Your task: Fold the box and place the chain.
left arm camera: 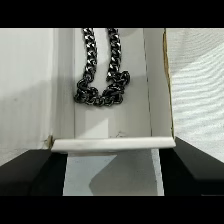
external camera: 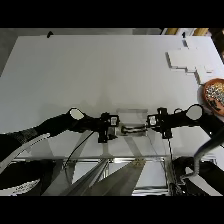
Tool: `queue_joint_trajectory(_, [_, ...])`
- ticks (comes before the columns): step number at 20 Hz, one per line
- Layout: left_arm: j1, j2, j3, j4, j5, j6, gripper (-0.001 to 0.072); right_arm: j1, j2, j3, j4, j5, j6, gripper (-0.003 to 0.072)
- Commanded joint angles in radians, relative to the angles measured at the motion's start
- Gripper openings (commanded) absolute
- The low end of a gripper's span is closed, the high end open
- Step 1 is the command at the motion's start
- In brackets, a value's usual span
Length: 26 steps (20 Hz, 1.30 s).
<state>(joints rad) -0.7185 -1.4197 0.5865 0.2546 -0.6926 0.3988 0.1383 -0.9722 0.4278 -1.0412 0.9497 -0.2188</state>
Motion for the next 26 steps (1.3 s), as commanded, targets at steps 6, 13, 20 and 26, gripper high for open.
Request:
queue_joint_trajectory(6, [0.000,0.001,0.000,0.000,0.000,0.000,0.0331,0.000,-0.069,-0.017,0.124,-0.050,-0.103,0.0180])
queue_joint_trajectory(13, [0.000,0.001,0.000,0.000,0.000,0.000,0.0331,0.000,-0.060,-0.017,0.067,-0.008,0.078,0.0016])
queue_joint_trajectory(20, [0.000,0.001,0.000,0.000,0.000,0.000,0.0331,0.000,0.361,-0.016,0.151,0.116,0.319,0.0016])
queue_joint_trajectory(26, [0.000,0.001,0.000,0.000,0.000,0.000,0.0331,0.006,0.430,-0.017,0.704,0.154,0.316,0.0016])
